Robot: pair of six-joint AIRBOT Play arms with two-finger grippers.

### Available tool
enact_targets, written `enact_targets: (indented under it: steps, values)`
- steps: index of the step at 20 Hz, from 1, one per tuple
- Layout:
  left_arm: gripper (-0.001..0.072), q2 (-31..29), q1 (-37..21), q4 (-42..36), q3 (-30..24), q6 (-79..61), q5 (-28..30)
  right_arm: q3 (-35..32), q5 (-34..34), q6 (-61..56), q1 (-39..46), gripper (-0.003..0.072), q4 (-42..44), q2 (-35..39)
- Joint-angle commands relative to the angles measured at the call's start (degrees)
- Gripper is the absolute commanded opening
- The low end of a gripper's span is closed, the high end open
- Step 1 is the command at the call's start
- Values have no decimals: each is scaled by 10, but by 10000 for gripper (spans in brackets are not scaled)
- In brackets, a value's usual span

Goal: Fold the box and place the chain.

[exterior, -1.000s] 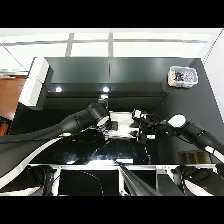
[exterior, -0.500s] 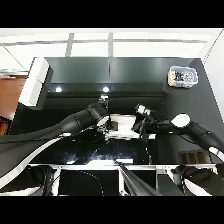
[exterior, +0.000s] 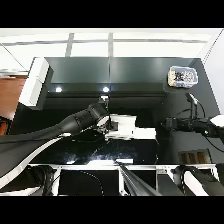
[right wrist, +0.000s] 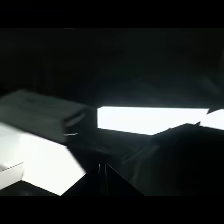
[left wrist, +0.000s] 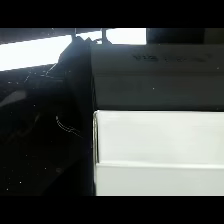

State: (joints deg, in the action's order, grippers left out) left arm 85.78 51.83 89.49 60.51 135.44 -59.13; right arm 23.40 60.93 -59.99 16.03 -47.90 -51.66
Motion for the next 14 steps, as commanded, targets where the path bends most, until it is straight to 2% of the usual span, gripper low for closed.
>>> enact_targets:
  steps: [1, 5, 9, 10, 11, 12, 13, 14]
  values:
    - [28, 0, 0, 0, 0, 0, -1, -38, 25, -92, 60, 39, 20, -51]
    - [28, 0, 0, 0, 0, 0, -1, -43, 46, -62, -25, 39, 64, -138]
    - [28, 0, 0, 0, 0, 0, -1, -37, 19, 6, -113, 42, 180, -156]
    - [28, 0, 0, 0, 0, 0, -1, -30, 24, 34, -118, 220, 210, -156]
    - [28, 0, 0, 0, 0, 0, -1, -20, 40, 57, -118, 437, 227, -156]
    - [28, 0, 0, 0, 0, 0, -1, -9, 61, 71, -118, 582, 233, -156]
    - [29, 0, 0, 0, 0, 0, -1, 5, 84, 80, -118, 618, 233, -156]
    - [29, 0, 0, 0, 0, 0, -1, 15, 104, 82, -119, 618, 232, -156]
